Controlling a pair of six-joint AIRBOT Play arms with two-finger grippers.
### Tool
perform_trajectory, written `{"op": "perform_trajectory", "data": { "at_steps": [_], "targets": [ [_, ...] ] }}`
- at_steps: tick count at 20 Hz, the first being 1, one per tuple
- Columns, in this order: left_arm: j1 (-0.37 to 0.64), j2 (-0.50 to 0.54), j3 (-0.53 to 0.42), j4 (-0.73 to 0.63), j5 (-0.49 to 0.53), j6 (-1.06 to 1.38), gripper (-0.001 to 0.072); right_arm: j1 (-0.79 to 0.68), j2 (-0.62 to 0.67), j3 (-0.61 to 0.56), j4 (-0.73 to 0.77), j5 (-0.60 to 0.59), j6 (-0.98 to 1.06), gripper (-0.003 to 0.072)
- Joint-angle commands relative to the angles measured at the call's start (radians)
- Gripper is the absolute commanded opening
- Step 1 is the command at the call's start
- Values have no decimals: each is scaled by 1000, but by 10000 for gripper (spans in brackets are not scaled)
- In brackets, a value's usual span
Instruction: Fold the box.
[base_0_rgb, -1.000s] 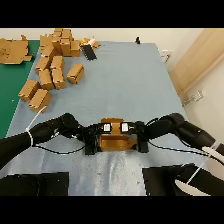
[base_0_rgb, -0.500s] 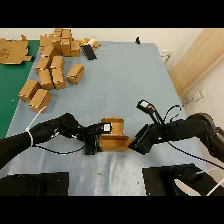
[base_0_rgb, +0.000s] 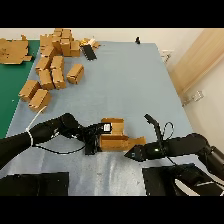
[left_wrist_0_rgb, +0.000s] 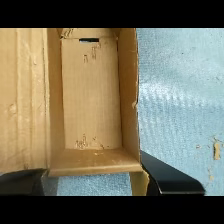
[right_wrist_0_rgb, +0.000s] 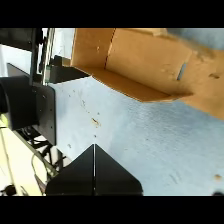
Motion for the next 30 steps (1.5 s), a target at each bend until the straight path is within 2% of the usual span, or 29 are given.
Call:
{"op": "perform_trajectory", "data": {
  "at_steps": [1, 3, 6, 10, 13, 18, 24, 30],
  "targets": [
    [0, 0, 0, 0, 0, 0, 408, -29, 7, -43, 111, 105, 1, -2],
    [0, 0, 0, 0, 0, 0, 409, -109, -81, -29, 210, 125, -146, -3],
    [0, 0, 0, 0, 0, 0, 409, -268, -321, 43, 371, 5, -450, -3],
    [0, 0, 0, 0, 0, 0, 408, -353, -671, 220, 409, -142, -683, -3],
    [0, 0, 0, 0, 0, 0, 408, -350, -819, 284, 409, -150, -743, -3],
    [0, 0, 0, 0, 0, 0, 408, -349, -901, 271, 388, -84, -809, -2],
    [0, 0, 0, 0, 0, 0, 408, -331, -905, 271, 306, -38, -797, -3],
    [0, 0, 0, 0, 0, 0, 408, -315, -912, 283, 306, -13, -798, -3]
  ]
}}
